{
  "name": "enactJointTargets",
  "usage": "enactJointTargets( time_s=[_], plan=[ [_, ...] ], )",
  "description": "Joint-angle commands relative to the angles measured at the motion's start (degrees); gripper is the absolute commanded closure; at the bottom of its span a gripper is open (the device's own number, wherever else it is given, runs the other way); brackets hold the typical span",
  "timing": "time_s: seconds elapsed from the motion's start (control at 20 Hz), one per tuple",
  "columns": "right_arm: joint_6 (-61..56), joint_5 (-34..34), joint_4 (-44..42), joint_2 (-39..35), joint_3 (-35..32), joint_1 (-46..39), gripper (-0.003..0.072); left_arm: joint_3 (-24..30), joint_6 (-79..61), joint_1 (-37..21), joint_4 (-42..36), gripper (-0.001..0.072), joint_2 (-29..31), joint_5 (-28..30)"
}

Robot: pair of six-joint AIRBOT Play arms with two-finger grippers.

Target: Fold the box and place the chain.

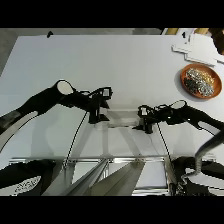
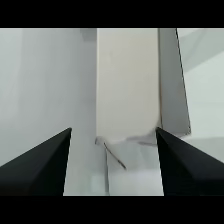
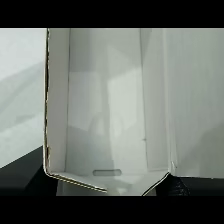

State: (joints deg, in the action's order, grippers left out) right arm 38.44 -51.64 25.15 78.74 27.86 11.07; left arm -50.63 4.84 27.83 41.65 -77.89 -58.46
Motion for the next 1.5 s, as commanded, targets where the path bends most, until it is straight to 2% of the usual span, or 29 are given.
enactJointTargets(
  time_s=[0.0, 0.05, 0.1, 0.15, 0.3, 0.4, 0.5, 0.6, 0.7, 0.85, 1.1, 1.2, 1.35, 1.45],
  plan=[
    [0.0, 0.0, 0.0, 0.0, 0.0, 0.0, 0.0278, -0.1, 10.9, 0.0, 7.9, 0.0233, 8.0, -3.1],
    [0.0, 0.0, 0.0, 0.0, 0.0, 0.0, 0.0278, -0.1, 11.5, 0.1, 7.9, 0.0414, 10.3, -4.6],
    [0.0, 0.0, 0.0, 0.0, 0.0, 0.0, 0.0278, -0.1, 11.9, 0.3, 7.7, 0.0668, 12.5, -6.5],
    [0.0, 0.0, 0.0, 0.0, 0.0, 0.0, 0.0278, -0.1, 12.2, 0.7, 7.8, 0.0706, 14.7, -8.8],
    [0.0, 0.0, 0.0, 0.0, 0.0, 0.0, 0.0278, -0.1, 17.1, 4.6, 8.0, 0.0706, 18.5, -12.7],
    [0.0, 0.0, 0.0, 0.0, 0.0, 0.0, 0.0278, 0.0, 18.7, 9.4, 7.9, 0.0706, 17.9, -11.4],
    [0.0, 0.0, 0.0, 0.0, 0.0, 0.0, 0.0278, 0.0, 19.0, 15.4, 7.9, 0.0702, 15.8, -4.9],
    [0.0, 0.0, 0.0, 0.0, 0.0, 0.0, 0.0278, 0.0, 19.0, 20.5, 7.9, 0.0703, 12.6, 4.3],
    [0.0, 0.0, 0.0, 0.0, 0.0, 0.0, 0.0278, 0.0, 19.2, 22.7, 6.7, 0.0703, 9.6, 11.5],
    [0.0, 0.0, 0.0, 0.0, 0.0, 0.0, 0.0278, 0.0, 18.4, 21.8, 4.2, 0.0704, 6.2, 16.0],
    [0.0, 0.0, 0.0, 0.0, 0.0, 0.0, 0.0278, -0.1, 15.8, 17.0, 3.7, 0.0706, 5.2, 18.6],
    [0.0, 0.0, 0.0, 0.0, 0.0, 0.0, 0.0278, -0.1, 13.9, 14.4, 1.8, 0.0707, 5.2, 16.7],
    [0.0, 0.0, 0.0, 0.0, 0.0, 0.0, 0.0278, -0.1, 7.3, 10.3, -1.3, 0.0707, 4.8, 9.7],
    [0.0, 0.0, 0.0, 0.0, 0.0, 0.0, 0.0278, -0.1, 2.8, 8.2, -3.5, 0.0707, 3.8, 9.2]
  ],
)
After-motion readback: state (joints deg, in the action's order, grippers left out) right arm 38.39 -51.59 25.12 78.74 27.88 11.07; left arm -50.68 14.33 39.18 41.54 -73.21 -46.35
